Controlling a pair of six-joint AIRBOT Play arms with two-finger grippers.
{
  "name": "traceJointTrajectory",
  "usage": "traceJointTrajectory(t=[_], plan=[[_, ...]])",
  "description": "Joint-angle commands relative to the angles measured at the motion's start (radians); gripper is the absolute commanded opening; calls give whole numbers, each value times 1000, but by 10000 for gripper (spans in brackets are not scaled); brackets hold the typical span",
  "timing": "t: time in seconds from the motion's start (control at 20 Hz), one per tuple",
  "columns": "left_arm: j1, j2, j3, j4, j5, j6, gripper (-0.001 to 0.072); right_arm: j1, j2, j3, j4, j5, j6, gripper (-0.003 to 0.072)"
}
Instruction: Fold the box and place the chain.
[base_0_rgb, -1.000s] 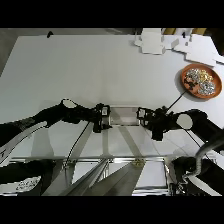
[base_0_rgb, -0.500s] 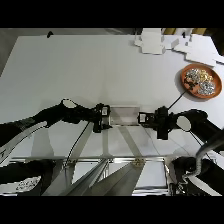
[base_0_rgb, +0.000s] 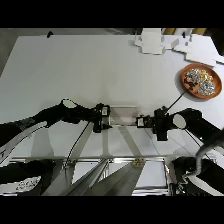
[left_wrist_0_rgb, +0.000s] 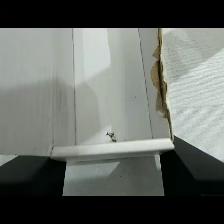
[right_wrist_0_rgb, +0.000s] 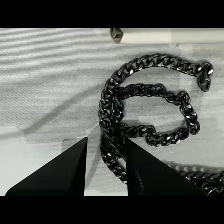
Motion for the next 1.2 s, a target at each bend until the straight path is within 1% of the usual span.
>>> traceJointTrajectory(t=[0.0, 0.2, 0.25, 0.35, 0.45, 0.5, 0.8, 0.9, 0.95, 1.0, 1.15], plan=[[0, 0, 1, 0, 0, 0, 150, 1, -10, -1, 6, -24, -9, 176], [0, 0, 1, 0, 0, 0, 150, 1, -10, -1, 6, -83, -9, 176], [0, 0, 1, 0, 0, 0, 150, 1, -10, -1, 6, -85, -9, 161], [0, 0, 1, 0, 0, 0, 150, 1, -10, -1, 6, -82, -9, 47], [0, 0, 1, 0, 0, 0, 150, 1, -5, -1, 5, -75, -9, 36], [0, 0, 1, 0, 0, 0, 150, 1, 7, -1, 5, -64, -8, 21], [0, 0, 1, 0, 0, 0, 150, 1, 175, 0, 6, 53, 11, 21], [0, 0, 1, 0, 0, 0, 150, 1, 231, 0, 17, 98, 63, 21], [0, 0, 1, 0, 0, 0, 150, 1, 255, 2, 46, 111, 97, 21], [0, 0, 1, 0, 0, 0, 150, 1, 272, 12, 115, 122, 129, 21], [0, 0, 1, 0, 0, 0, 150, 1, 274, 95, 365, 139, 192, 20]])
